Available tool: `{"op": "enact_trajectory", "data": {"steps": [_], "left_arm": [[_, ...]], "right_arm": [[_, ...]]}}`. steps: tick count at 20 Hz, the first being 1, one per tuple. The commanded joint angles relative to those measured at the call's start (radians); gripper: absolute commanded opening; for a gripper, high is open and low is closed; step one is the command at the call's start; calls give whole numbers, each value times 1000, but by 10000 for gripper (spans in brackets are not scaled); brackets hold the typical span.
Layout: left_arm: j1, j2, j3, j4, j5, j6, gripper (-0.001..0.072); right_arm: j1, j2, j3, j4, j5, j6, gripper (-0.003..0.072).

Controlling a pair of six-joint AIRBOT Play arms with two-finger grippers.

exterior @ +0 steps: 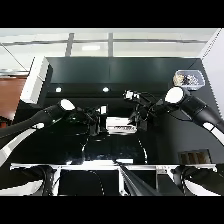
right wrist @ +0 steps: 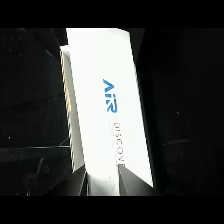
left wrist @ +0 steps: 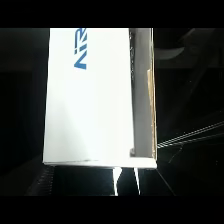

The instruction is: Fold the box and place the chain.

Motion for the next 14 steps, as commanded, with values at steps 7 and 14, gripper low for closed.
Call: {"op": "enact_trajectory", "data": {"steps": [7, 14], "left_arm": [[0, -1, 0, 0, 1, 0, 390], [0, -1, 0, 0, 1, 0, 391]], "right_arm": [[11, 0, -3, -44, 25, 75, 196], [11, 0, -3, -46, 31, 82, 211]]}}
